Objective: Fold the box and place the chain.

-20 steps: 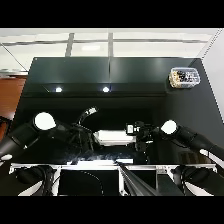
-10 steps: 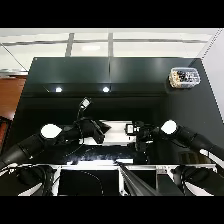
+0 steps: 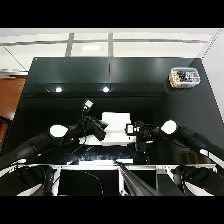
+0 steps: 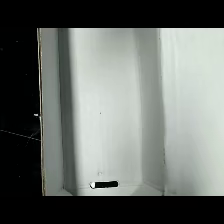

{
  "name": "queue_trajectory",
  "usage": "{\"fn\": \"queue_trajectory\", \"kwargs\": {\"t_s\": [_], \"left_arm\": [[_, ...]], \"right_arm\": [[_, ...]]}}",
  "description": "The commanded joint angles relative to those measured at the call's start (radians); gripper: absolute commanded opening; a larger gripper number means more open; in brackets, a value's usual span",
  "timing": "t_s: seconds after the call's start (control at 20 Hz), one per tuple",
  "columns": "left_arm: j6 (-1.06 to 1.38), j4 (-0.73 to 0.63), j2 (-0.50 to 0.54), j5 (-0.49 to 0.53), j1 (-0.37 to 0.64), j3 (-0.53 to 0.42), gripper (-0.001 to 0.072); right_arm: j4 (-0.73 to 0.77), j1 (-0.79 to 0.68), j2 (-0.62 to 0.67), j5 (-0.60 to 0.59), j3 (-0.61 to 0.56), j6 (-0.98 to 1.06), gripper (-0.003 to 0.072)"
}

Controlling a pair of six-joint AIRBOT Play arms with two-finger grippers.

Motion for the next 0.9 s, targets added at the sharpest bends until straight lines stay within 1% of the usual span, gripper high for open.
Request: {"fn": "queue_trajectory", "kwargs": {"t_s": [0.0, 0.05, 0.15, 0.35, 0.45, 0.5, 0.55, 0.6, 0.7, 0.75, 0.8, 0.85], "left_arm": [[0.013, 0.012, -0.014, -0.003, -0.038, -0.001, 0.003], [0.013, 0.013, -0.014, -0.014, -0.048, -0.001, 0.003], [0.013, 0.056, -0.014, -0.024, -0.051, -0.001, 0.003], [0.011, 0.073, -0.003, -0.023, -0.013, 0.012, 0.0031], [0.01, 0.109, 0.032, -0.035, 0.017, 0.025, 0.0033], [0.01, 0.137, 0.066, -0.072, 0.039, 0.032, 0.0033], [0.01, 0.166, 0.105, -0.124, 0.063, 0.035, 0.0033], [0.01, 0.209, 0.151, -0.197, 0.093, 0.035, 0.0033], [0.003, 0.304, 0.232, -0.407, 0.164, 0.035, 0.0032], [0.003, 0.363, 0.256, -0.517, 0.198, 0.034, 0.0032], [0.003, 0.428, 0.266, -0.605, 0.229, 0.032, 0.0033], [0.003, 0.492, 0.264, -0.655, 0.248, 0.028, 0.0148]], "right_arm": [[0.0, 0.001, -0.001, 0.0, 0.0, 0.0, 0.0469], [0.0, 0.001, -0.001, 0.0, 0.0, 0.0, 0.0469], [0.0, 0.001, -0.001, 0.0, 0.0, 0.0, 0.0469], [0.0, 0.001, -0.001, 0.0, 0.0, 0.0, 0.0469], [0.0, 0.001, -0.001, 0.0, 0.0, 0.0, 0.0469], [0.0, 0.001, -0.001, 0.0, 0.0, 0.0, 0.0468], [0.0, 0.001, -0.001, 0.0, 0.0, 0.0, 0.0468], [0.0, 0.001, -0.001, 0.0, 0.0, 0.0, 0.0469], [0.0, 0.001, -0.001, 0.0, 0.0, 0.0, 0.0469], [0.0, 0.001, -0.001, 0.0, 0.0, 0.0, 0.0469], [0.0, 0.001, -0.001, 0.0, 0.0, 0.0, 0.0469], [0.0, 0.001, -0.001, 0.0, 0.0, 0.0, 0.0469]]}}
